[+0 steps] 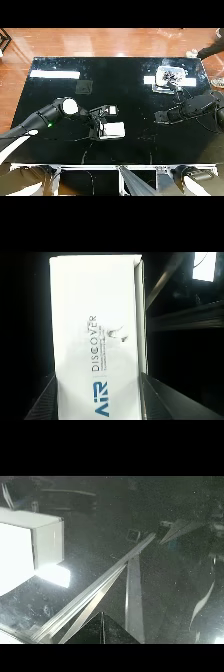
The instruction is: Fold the box and place the chain.
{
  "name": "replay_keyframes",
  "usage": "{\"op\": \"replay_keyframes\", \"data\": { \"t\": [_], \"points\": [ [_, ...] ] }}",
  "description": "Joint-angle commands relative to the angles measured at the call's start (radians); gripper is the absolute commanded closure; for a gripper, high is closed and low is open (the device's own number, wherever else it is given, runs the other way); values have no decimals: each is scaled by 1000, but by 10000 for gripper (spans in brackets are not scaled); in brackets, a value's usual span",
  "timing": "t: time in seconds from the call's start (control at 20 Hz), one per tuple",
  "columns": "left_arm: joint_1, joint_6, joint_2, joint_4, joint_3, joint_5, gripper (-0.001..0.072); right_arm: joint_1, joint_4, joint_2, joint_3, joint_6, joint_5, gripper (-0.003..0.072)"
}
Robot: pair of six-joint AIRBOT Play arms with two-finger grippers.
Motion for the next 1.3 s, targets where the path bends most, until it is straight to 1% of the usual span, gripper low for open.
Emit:
{"op": "replay_keyframes", "data": {
  "t": [0.0, 0.05, 0.35, 0.4, 0.45, 0.5, 0.55, 0.6, 0.7, 0.85, 0.95, 1.1, 1.15, 1.25],
  "points": [
    [-10, -14, -20, 6, 0, 5, 82, 0, 0, 0, 0, 0, 0, 669],
    [-10, -37, -23, 8, 0, 10, 99, 0, 0, 0, 0, 0, 0, 670],
    [-10, -66, -26, 12, 0, 11, 114, 0, 0, 0, -10, 0, 13, 670],
    [-11, -103, -28, 12, 0, 10, 170, 0, 0, 0, -16, 0, 18, 670],
    [-10, -143, -28, 13, 1, 3, 334, 0, 0, 0, -20, 0, 19, 670],
    [-10, -182, -28, 21, 10, -25, 537, 0, -1, 0, -20, 0, 19, 670],
    [-10, -217, -28, 44, 28, -63, 693, 0, 0, 0, -20, 0, 20, 670],
    [-8, -280, -27, 72, 53, -98, 691, -1, -1, 0, -20, 0, 22, 670],
    [10, -423, -13, 122, 103, -114, 691, -1, 0, 0, -20, 0, 27, 670],
    [97, -542, 33, 145, 175, -155, 691, -1, 0, 0, -20, -1, 24, 670],
    [204, -582, 71, 145, 204, -175, 691, -1, 0, 0, -20, -5, 26, 670],
    [413, -628, 85, 155, 240, -205, 691, -1, 0, 0, -20, -8, 26, 670],
    [484, -629, 81, 161, 249, -188, 691, -1, 0, 0, -20, -8, 27, 670],
    [634, -630, 51, 163, 275, -93, 691, -1, 2, 0, -20, -7, 31, 670]
  ]
}}
